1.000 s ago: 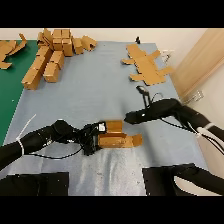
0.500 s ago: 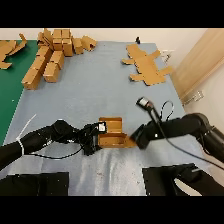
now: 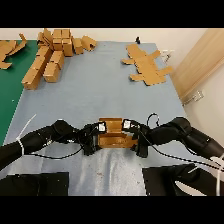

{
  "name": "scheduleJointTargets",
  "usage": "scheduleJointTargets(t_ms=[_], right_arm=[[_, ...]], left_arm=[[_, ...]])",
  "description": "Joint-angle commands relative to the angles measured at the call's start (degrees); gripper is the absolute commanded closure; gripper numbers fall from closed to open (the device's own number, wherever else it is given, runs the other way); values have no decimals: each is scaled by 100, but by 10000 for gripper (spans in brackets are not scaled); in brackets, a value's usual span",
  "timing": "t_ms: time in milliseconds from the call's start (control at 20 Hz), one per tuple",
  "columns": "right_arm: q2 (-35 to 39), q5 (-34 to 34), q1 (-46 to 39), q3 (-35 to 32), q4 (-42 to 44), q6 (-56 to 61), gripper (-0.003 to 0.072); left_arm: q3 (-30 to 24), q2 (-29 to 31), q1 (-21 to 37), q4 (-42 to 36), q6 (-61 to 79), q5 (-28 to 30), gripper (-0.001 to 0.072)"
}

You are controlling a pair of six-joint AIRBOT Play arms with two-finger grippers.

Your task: Fold the box.

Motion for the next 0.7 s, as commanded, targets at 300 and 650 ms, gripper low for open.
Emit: scheduleJointTargets(t_ms=[300, 650], right_arm=[[-372, 1202, 37, -11, 155, -1298, 183], [-413, 1209, 52, -11, 962, -1784, 495]], left_arm=[[7, 2, 2, 0, 0, 4, 97], [7, 2, 2, 0, 0, 4, 97]])
